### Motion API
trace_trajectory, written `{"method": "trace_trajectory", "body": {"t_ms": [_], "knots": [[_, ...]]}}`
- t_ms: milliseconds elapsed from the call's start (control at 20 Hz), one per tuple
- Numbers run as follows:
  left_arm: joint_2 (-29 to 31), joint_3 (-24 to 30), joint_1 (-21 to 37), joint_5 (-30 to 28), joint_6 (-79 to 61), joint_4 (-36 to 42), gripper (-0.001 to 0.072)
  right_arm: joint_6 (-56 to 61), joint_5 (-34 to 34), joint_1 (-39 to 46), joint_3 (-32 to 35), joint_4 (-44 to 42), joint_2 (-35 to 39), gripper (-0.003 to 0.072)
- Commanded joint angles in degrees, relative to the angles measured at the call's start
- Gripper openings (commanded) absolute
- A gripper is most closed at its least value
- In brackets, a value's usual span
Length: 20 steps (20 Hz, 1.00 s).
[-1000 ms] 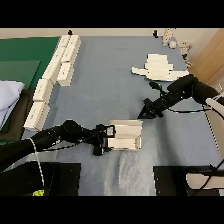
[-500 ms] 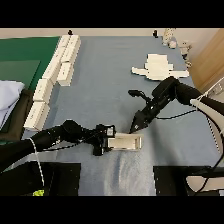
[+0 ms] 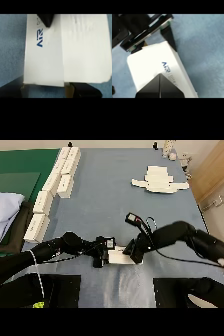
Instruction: Fold the box.
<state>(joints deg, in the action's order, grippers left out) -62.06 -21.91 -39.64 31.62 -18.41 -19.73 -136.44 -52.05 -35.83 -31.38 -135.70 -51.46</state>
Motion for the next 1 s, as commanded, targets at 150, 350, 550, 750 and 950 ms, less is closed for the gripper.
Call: {"method": "trace_trajectory", "body": {"t_ms": [150,350,550,750,950], "knots": [[0.0,0.0,0.0,0.0,0.0,0.0,0.0474,-10.1,22.8,-11.3,11.0,4.2,10.8,0.0101],[0.0,0.0,0.0,0.0,0.0,0.0,0.0474,-20.5,22.9,-13.6,10.9,5.2,10.8,0.0387],[0.0,0.0,0.0,0.0,0.0,0.0,0.0474,-28.7,23.1,-13.9,10.9,5.2,9.1,0.0526],[0.0,0.0,0.0,0.0,0.0,0.0,0.0474,-33.4,25.2,-13.9,10.9,5.2,5.9,0.0543],[0.0,0.0,0.0,0.0,0.0,0.0,0.0474,-35.6,26.7,-13.9,10.6,5.4,5.1,0.0525]]}}
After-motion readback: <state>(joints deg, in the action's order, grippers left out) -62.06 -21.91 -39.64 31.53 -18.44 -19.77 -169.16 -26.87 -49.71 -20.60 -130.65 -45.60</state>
